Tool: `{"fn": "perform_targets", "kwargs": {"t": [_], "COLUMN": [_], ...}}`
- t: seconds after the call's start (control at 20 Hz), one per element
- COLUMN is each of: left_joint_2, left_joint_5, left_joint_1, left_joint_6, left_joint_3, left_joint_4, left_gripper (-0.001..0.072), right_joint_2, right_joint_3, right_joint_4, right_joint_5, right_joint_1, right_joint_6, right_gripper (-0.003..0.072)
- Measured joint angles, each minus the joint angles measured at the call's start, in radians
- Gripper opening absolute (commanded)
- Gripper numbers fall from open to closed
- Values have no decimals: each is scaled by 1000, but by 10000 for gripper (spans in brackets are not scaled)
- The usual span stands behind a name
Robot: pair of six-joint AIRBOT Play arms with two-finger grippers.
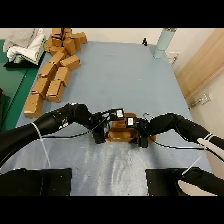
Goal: Fold the box.
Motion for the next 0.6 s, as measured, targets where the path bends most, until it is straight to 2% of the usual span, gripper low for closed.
{"fn": "perform_targets", "kwargs": {"t": [0.1,0.15,0.2,0.25,0.6], "left_joint_2": [-10,-13,-16,-20,-40], "left_joint_5": [16,27,31,35,81], "left_joint_1": [-11,-17,-24,-33,-69], "left_joint_6": [2,2,2,3,0], "left_joint_3": [0,0,0,0,0], "left_joint_4": [5,5,6,6,8], "left_gripper": [301,268,194,164,163], "right_joint_2": [0,0,0,0,0], "right_joint_3": [0,0,0,0,0], "right_joint_4": [0,0,0,0,0], "right_joint_5": [0,0,0,0,0], "right_joint_1": [0,0,0,0,0], "right_joint_6": [0,0,0,0,0], "right_gripper": [488,488,488,488,488]}}
